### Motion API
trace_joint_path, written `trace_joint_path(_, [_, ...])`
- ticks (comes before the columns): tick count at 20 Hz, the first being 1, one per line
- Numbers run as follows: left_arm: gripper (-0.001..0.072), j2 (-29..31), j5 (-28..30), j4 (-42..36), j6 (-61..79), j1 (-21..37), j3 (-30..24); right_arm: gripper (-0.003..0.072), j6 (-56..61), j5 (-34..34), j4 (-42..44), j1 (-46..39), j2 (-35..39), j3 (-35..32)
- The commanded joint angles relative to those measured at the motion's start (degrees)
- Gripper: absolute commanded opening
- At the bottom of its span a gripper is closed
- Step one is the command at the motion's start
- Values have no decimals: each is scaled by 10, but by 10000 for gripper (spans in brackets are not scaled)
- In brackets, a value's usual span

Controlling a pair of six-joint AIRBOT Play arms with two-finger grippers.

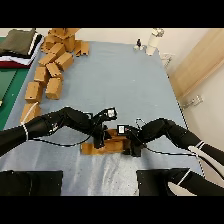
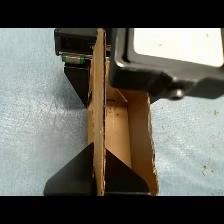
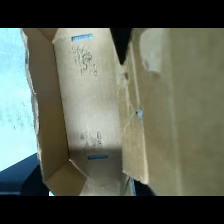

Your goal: Fold the box.

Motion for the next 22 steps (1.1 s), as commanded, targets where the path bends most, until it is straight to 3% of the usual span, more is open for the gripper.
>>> trace_joint_path(1, [13, 0, 0, 0, 0, 0, 0, 597, 1, 2, -6, 0, 0, 0])
trace_joint_path(8, [13, 0, 0, 0, 0, 0, 0, 560, 0, 2, -23, 0, 0, 0])
trace_joint_path(10, [13, 0, 0, 0, 0, 0, 0, 469, 1, 1, -29, 5, 0, 0])
trace_joint_path(13, [13, 0, 0, 0, 0, 0, 0, 523, 1, -1, -35, 9, 0, -1])
trace_joint_path(19, [13, 0, 0, 0, 0, 0, 0, 524, 1, -7, -43, 9, 0, -1])
trace_joint_path(22, [13, 0, 0, 0, 0, 0, 0, 570, 1, -7, -45, 9, 0, -1])
